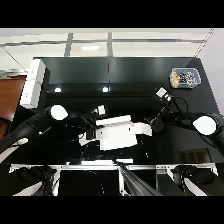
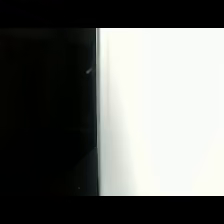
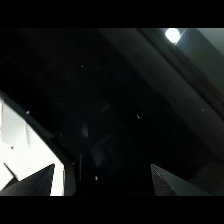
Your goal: Fold the box and place the chain.
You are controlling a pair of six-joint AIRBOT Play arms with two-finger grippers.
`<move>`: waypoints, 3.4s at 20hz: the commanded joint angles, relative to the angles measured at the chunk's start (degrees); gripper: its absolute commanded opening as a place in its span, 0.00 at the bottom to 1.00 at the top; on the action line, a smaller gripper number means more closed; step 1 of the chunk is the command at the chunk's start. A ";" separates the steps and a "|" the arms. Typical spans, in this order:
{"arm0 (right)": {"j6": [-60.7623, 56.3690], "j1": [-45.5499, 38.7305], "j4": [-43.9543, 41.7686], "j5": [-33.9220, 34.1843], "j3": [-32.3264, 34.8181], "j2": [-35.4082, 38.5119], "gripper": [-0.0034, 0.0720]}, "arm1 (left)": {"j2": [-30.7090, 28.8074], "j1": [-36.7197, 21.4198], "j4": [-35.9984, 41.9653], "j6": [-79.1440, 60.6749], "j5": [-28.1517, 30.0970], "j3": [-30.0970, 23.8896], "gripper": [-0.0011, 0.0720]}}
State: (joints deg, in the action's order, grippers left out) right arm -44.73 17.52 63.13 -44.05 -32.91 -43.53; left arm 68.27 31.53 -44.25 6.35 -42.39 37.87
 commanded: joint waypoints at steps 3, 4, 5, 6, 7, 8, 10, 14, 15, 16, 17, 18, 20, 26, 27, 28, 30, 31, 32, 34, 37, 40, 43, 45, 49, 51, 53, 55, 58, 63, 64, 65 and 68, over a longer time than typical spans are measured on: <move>16.79 0.00 -1.97 -3.80 1.22 0.02 0.98 | 5.90 2.23 -1.81 -4.85 7.30 1.66 0.05; 20.11 0.00 -3.28 -4.55 2.10 0.02 0.98 | 7.23 2.23 -1.86 -4.85 6.27 3.17 0.05; 22.99 0.00 -4.76 -4.90 3.10 0.02 0.98 | 8.57 2.23 -2.73 -4.87 3.82 5.27 0.05; 26.36 0.13 -6.25 -5.01 4.39 0.02 0.98 | 9.55 2.32 -3.56 -4.94 1.14 6.99 0.05; 29.49 0.31 -7.15 -5.01 5.62 -0.11 0.98 | 10.36 2.32 -3.80 -5.66 -1.14 8.22 0.05; 30.88 0.52 -7.50 -4.98 6.62 -0.63 0.98 | 10.80 2.23 -3.96 -7.37 -2.23 8.61 0.05; 31.41 1.66 -8.22 -3.98 8.59 -2.49 0.98 | 11.45 2.23 -3.93 -8.37 -2.19 8.59 0.05; 33.57 5.84 -9.51 -1.51 9.86 -6.54 0.98 | 12.35 2.23 -3.93 -8.31 -2.27 8.57 0.05; 34.40 6.60 -10.23 -1.18 9.86 -7.54 0.98 | 12.35 2.23 -3.93 -8.28 -2.23 8.57 0.05; 35.39 7.23 -11.08 -1.11 9.86 -8.50 0.98 | 12.35 2.23 -3.93 -8.26 -2.23 8.57 0.05; 35.80 7.78 -11.72 -1.11 9.86 -9.18 0.98 | 12.35 2.23 -3.93 -8.17 -2.19 8.57 0.05; 35.78 8.37 -12.39 -1.14 9.86 -9.77 0.98 | 12.35 2.23 -3.93 -8.07 -2.19 8.57 0.05; 35.78 9.94 -13.49 -1.36 9.90 -10.56 0.98 | 12.35 2.23 -3.93 -8.07 -2.21 8.57 0.05; 35.60 11.17 -28.04 4.37 11.85 -11.87 0.98 | 12.35 2.23 -3.87 -8.02 -2.32 8.57 0.05; 35.65 11.17 -30.64 5.75 11.69 -11.87 0.98 | 12.35 2.23 -3.87 -7.85 -2.43 8.57 0.05; 35.80 11.17 -31.21 6.19 11.28 -11.85 0.98 | 12.35 2.23 -3.87 -7.82 -2.51 8.57 0.05; 35.82 11.17 -27.69 6.16 9.53 -11.65 0.98 | 12.35 2.23 -3.89 -7.82 -2.62 8.57 0.05; 35.80 11.17 -24.76 6.12 8.31 -11.21 0.98 | 12.35 2.23 -3.89 -7.82 -2.69 8.57 0.05; 35.80 11.15 -22.36 6.21 7.17 -10.64 0.98 | 12.35 2.23 -3.87 -7.78 -2.71 8.57 0.05; 35.78 11.13 -18.03 6.19 5.20 -9.94 0.98 | 12.35 2.23 -3.50 -7.19 -2.73 8.57 0.05; 35.74 11.06 -16.92 5.18 4.02 -9.77 0.98 | 12.35 2.23 -3.45 -7.19 -2.71 8.57 0.05; 34.93 11.04 -15.10 5.07 3.98 -9.77 0.98 | 12.35 2.23 -3.45 -7.19 -2.73 8.57 0.05; 33.75 11.04 -13.77 5.07 3.98 -9.77 0.98 | 12.35 2.23 -3.45 -7.19 -2.71 8.57 0.05; 31.32 10.64 -12.48 5.75 3.98 -9.77 0.98 | 12.35 2.23 -3.45 -7.21 -2.71 8.57 0.05; 29.14 6.93 -12.07 5.70 3.98 -9.77 0.98 | 12.35 2.23 -3.45 -7.21 -2.71 8.57 0.05; 30.53 6.78 -12.48 5.16 3.98 -9.81 0.98 | 12.35 2.23 -3.45 -7.21 -2.71 8.57 0.05; 34.10 6.78 -15.80 2.97 4.00 -10.14 0.98 | 12.35 2.23 -3.45 -7.21 -2.71 8.57 0.05; 38.49 6.78 -20.39 0.59 4.00 -11.10 0.98 | 12.35 2.23 -3.45 -7.21 -2.67 8.57 0.05; 46.40 6.78 -24.87 -0.04 4.00 -13.97 0.98 | 12.35 2.23 -3.45 -7.21 -2.67 8.57 0.05; 50.69 5.88 -25.22 0.37 4.00 -18.45 0.98 | 12.35 2.23 -3.45 -7.21 -2.69 8.57 0.05; 51.25 5.49 -25.55 0.42 4.00 -19.06 0.98 | 12.35 2.23 -3.45 -7.21 -2.69 8.57 0.05; 51.36 4.94 -26.16 0.39 4.02 -19.45 0.98 | 12.35 2.23 -3.45 -7.21 -2.69 8.57 0.05; 55.32 2.97 -27.82 -0.81 4.00 -20.98 0.98 | 12.35 2.23 -3.45 -7.21 -2.69 8.57 0.05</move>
State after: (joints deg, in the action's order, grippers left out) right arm 7.11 21.91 37.04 -44.01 -28.91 -62.98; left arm 80.66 33.76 -47.75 -0.89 -45.19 46.37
